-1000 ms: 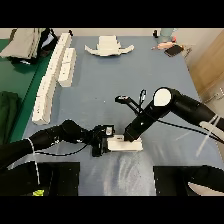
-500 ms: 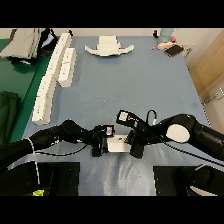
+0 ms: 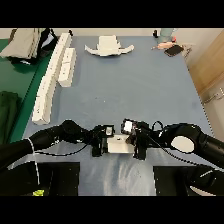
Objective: Fold the box.
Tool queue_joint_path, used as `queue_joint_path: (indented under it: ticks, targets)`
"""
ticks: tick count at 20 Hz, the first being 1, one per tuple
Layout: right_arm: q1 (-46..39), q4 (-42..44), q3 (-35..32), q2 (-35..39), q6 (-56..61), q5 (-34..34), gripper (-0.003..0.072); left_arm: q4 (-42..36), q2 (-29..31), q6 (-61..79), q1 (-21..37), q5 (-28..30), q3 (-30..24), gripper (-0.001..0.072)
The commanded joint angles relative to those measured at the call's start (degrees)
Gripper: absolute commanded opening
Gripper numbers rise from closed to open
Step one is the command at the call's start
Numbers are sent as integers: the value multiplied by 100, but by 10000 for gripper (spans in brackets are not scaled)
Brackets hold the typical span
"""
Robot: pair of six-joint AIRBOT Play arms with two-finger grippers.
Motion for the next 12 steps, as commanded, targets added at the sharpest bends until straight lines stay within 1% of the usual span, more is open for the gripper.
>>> queue_joint_path:
  ticks: [1,6,8,9,10,12]
  targets:
    - [142,11,-190,20,-256,-136,3,2,0,0,2,2,4,509]
    - [516,-22,-420,17,-295,-492,4,0,0,0,2,2,4,509]
    - [553,-81,-433,24,-293,-498,4,2,0,0,2,2,4,509]
    - [553,-83,-426,33,-295,-511,25,2,0,0,2,2,4,509]
    - [553,-81,-407,70,-295,-529,94,2,-2,0,2,2,4,509]
    - [553,-79,-378,205,-308,-684,345,2,-2,0,2,2,4,510]
